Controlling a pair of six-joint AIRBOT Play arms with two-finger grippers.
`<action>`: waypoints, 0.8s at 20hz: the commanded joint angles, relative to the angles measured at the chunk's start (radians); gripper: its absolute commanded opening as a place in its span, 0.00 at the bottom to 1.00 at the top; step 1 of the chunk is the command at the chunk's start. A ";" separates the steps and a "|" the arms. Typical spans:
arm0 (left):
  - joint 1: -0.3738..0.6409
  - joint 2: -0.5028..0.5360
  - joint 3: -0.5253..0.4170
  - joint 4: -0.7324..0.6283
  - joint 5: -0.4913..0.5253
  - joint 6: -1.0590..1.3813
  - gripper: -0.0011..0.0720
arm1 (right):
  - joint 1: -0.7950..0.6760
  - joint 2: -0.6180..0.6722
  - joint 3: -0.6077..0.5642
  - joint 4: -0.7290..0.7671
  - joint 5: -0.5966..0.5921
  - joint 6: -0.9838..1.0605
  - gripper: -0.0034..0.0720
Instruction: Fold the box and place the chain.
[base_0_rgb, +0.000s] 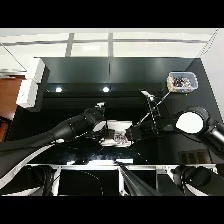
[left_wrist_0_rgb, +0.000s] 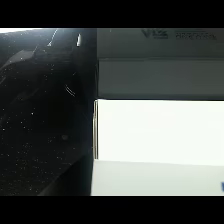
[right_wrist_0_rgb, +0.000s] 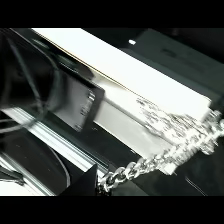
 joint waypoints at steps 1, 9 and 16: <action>0.000 0.000 0.000 0.000 0.000 0.000 0.06 | 0.001 -0.037 0.000 0.054 -0.050 -0.032 0.07; 0.000 0.000 0.000 0.000 0.000 0.000 0.06 | -0.091 -0.045 0.001 0.003 0.012 -0.063 0.62; 0.000 0.000 0.000 0.000 0.001 0.000 0.06 | -0.480 0.068 -0.036 -0.675 0.122 0.057 0.61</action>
